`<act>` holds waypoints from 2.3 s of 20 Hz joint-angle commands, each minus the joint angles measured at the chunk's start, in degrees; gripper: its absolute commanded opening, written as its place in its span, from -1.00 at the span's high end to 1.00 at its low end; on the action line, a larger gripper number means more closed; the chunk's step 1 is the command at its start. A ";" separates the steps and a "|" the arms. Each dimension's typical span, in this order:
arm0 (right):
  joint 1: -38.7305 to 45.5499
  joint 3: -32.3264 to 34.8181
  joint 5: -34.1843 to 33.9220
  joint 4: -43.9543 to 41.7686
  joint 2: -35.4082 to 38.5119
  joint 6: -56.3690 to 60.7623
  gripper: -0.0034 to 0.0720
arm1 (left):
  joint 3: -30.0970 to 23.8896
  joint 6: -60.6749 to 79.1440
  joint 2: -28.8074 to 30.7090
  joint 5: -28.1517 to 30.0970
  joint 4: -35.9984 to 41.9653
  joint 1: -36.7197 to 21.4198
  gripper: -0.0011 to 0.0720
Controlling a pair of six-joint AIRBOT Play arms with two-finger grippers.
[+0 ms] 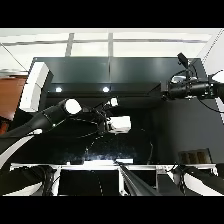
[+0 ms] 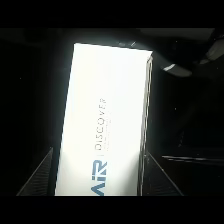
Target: Fold the box and place the chain.
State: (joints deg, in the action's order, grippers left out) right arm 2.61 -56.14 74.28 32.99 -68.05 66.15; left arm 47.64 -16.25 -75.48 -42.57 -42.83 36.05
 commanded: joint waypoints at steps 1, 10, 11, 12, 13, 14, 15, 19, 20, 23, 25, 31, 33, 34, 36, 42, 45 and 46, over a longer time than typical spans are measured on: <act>0.00 -0.02 -0.28 0.55 0.04 0.00 0.83 | 0.17 0.52 -0.48 -0.13 -0.07 0.24 -1.00; -0.02 -0.02 -0.59 0.76 0.04 -0.02 0.83 | 0.17 0.52 -2.29 0.13 -0.07 0.26 -1.00; -0.02 -0.02 -0.81 0.76 0.04 -0.02 0.83 | 0.17 0.55 -3.08 0.17 -0.04 0.28 -1.00; -0.02 0.00 -1.01 0.74 0.04 0.00 0.83 | 0.17 0.52 -4.04 0.52 -0.07 0.44 -1.00; -0.02 0.00 -1.14 0.76 0.04 0.00 0.83 | 0.17 0.52 -4.90 0.96 -0.02 0.55 -1.00; -0.02 0.00 -1.22 0.76 0.04 -0.02 0.83 | 0.17 0.26 -5.68 2.01 -0.13 0.92 -1.00; -0.02 0.00 -1.25 0.76 0.04 -0.02 0.83 | 0.17 -0.13 -6.14 2.62 -0.20 1.25 -1.00; 0.00 0.00 -1.29 0.79 0.04 -0.13 0.83 | 0.59 -2.64 -6.16 -0.48 -5.57 2.25 -0.34; 0.00 0.00 -1.27 0.79 0.04 -0.44 0.83 | 1.16 -6.14 -5.90 -2.58 -7.63 1.95 0.08; 0.00 -0.02 -1.22 0.81 0.04 -0.83 0.83 | 1.73 -15.39 -2.16 -7.76 -12.72 -0.76 0.15; 0.00 -0.02 -1.18 1.16 0.04 -1.77 0.83 | 1.70 -23.91 2.62 -11.74 -18.60 -4.33 0.14; 0.00 0.00 -1.27 1.55 0.04 -5.77 0.83 | -1.60 -38.03 22.51 -28.09 -33.92 -25.68 0.14; 0.00 0.00 -1.33 1.55 0.04 -7.37 0.83 | -4.55 -38.47 29.66 -30.91 -33.90 -38.53 0.14; 0.00 -0.02 -1.44 1.55 0.04 -8.00 0.83 | -5.73 -38.51 32.30 -31.80 -33.97 -44.92 0.14; 0.00 0.00 -2.29 1.57 0.04 -8.76 0.83 | -7.52 -38.47 36.04 -33.18 -34.88 -58.03 0.14; 0.00 0.00 -4.48 1.55 0.04 -8.98 0.83 | -8.31 -30.99 33.92 -29.18 -29.29 -85.85 0.14; 0.00 0.00 -4.44 1.55 0.04 -7.96 0.83 | -9.35 -21.24 29.57 -28.11 -25.90 -88.32 0.14; 0.00 -0.02 -4.48 1.53 0.04 -7.34 0.83 | -9.94 -19.17 27.96 -27.96 -25.99 -88.32 0.14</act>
State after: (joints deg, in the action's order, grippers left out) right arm 2.61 -56.14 70.06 34.57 -68.05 57.60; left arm 38.74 -43.35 -44.40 -71.94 -71.40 -48.29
